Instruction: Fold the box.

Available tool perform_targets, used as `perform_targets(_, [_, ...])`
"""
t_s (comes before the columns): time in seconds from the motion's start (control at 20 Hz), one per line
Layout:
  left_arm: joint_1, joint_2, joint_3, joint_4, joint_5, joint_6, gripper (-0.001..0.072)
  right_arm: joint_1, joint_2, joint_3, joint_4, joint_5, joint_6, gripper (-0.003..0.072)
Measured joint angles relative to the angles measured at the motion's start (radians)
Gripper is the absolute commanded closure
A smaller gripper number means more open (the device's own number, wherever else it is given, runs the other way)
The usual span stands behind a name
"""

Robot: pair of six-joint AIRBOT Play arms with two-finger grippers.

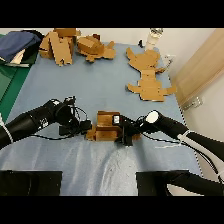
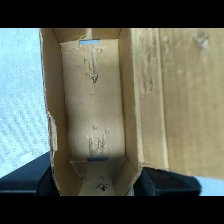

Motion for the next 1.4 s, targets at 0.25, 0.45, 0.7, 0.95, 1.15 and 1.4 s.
perform_targets(0.25, [-0.003,0.002,0.0,-0.014,0.023,0.0,0.0377,0.0,0.0,0.0,0.0,0.0,0.0,0.0144])
perform_targets(0.45, [-0.021,0.002,0.0,-0.043,0.067,0.01,0.0377,0.0,0.0,0.0,-0.001,0.0,0.0,0.0144])
perform_targets(0.7, [-0.032,0.002,0.011,-0.068,0.083,0.014,0.0377,0.0,0.0,0.0,-0.001,-0.001,0.0,0.0144])
perform_targets(0.95, [-0.037,0.025,0.042,-0.075,0.087,0.056,0.0494,0.0,0.0,0.0,-0.001,-0.002,0.0,0.0143])
perform_targets(1.15, [-0.04,0.032,0.049,-0.08,0.082,0.077,0.0596,0.0,0.0,0.0,-0.001,-0.002,0.0,0.0143])
perform_targets(1.4, [-0.04,0.024,0.048,-0.085,0.067,0.087,0.0596,0.0,0.0,0.0,-0.001,-0.002,0.0,0.0143])
